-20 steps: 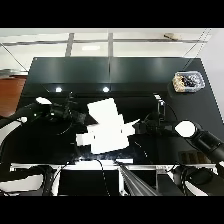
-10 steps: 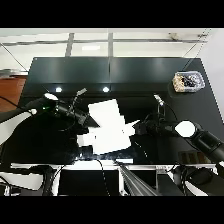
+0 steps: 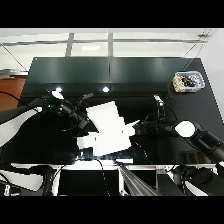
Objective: Fold the box and place the chain.
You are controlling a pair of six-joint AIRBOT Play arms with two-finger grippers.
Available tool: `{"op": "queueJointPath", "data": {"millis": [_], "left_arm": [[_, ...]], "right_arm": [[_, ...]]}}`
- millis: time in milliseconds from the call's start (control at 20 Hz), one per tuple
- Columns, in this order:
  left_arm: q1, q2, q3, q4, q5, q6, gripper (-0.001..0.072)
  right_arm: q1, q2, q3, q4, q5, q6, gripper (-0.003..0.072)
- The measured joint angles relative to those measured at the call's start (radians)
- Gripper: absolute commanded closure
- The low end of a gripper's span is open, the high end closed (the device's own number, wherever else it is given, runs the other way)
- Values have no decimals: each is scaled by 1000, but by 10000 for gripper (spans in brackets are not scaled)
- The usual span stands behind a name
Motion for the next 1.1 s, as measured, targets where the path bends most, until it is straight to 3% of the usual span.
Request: {"op": "queueJointPath", "data": {"millis": [50,200,250,300,350,400,600,800,950,1100], "left_arm": [[-1,0,1,2,-1,0,439],[-2,0,2,6,-1,0,466],[-3,0,2,6,-1,-1,685],[-3,0,2,7,-2,-1,680],[-3,0,3,10,-3,0,680],[-3,0,4,11,-4,0,681],[-3,1,19,13,-20,1,683],[-9,36,43,19,-33,6,687],[-58,134,47,72,2,23,687],[-153,311,-3,158,143,71,683]], "right_arm": [[0,0,0,-2,0,0,665],[0,0,0,-10,1,0,665],[0,0,0,-12,3,0,664],[0,0,0,-16,5,0,537],[0,0,0,-17,5,0,93],[0,0,0,-18,7,0,-22],[-43,15,16,-68,74,0,-25],[-169,97,103,-208,227,0,-25],[-250,180,175,-344,338,-5,-25],[-283,226,206,-467,430,-11,-25]]}}
